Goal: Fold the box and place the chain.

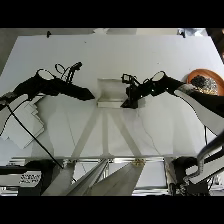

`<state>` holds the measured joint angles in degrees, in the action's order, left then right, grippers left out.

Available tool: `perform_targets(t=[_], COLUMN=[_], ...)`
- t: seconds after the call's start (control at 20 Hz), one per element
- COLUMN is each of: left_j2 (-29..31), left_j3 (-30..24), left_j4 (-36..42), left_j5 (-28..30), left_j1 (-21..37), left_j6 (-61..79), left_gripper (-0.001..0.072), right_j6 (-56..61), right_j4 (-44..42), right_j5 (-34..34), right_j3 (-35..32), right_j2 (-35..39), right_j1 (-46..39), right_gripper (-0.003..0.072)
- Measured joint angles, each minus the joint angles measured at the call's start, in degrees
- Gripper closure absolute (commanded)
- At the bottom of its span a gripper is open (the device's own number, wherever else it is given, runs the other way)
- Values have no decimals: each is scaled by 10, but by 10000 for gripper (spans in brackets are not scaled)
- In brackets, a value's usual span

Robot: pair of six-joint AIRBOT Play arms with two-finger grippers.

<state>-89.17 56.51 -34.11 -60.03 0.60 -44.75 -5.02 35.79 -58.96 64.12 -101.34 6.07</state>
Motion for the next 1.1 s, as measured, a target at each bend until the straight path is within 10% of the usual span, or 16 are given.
perform_targets(t=[0.15,0.4,1.1], left_j2=[0,-11,-38], left_j3=[0,0,0], left_j4=[35,56,47], left_j5=[1,3,88], left_j1=[0,-7,-66], left_j6=[17,37,-43], left_gripper=[420,182,197], right_j6=[0,0,1], right_j4=[0,0,0], right_j5=[0,0,-1], right_j3=[0,0,0], right_j2=[0,0,0], right_j1=[0,0,0], right_gripper=[186,186,186])
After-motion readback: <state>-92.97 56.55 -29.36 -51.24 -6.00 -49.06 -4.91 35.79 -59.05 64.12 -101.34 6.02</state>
